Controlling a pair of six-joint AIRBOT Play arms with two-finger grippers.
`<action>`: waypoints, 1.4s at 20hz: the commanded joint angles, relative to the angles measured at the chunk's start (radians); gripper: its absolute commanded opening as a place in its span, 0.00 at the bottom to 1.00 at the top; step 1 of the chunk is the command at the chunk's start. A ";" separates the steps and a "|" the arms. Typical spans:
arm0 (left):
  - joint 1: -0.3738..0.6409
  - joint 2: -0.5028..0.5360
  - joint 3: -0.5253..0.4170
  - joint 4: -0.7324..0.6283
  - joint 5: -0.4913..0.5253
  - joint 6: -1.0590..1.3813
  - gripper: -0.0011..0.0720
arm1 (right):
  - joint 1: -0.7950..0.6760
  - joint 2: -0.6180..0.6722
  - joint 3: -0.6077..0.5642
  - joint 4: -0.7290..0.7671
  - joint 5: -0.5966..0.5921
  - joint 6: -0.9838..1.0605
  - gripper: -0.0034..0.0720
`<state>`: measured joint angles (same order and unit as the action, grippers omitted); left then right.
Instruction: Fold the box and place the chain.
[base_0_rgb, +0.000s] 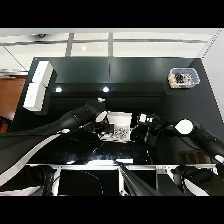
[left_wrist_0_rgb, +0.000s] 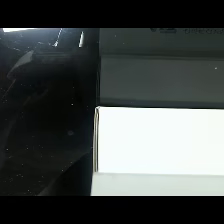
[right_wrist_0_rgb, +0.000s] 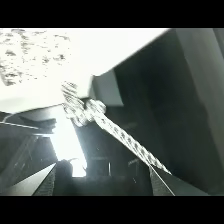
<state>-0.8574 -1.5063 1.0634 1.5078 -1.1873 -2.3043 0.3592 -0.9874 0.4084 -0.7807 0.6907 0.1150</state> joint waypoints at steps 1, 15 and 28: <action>0.001 0.000 0.000 0.000 0.002 0.000 0.06 | 0.003 -0.068 -0.010 0.112 -0.056 -0.187 0.96; 0.001 0.000 0.000 0.001 0.001 0.000 0.06 | 0.004 -0.102 0.043 0.156 -0.114 -0.119 0.66; 0.001 0.000 0.000 0.002 0.001 0.000 0.06 | -0.016 -0.171 0.082 0.036 -0.126 -0.118 0.66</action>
<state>-0.8574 -1.5066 1.0634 1.5089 -1.1866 -2.3039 0.3470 -1.1469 0.4889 -0.7307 0.5850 -0.0036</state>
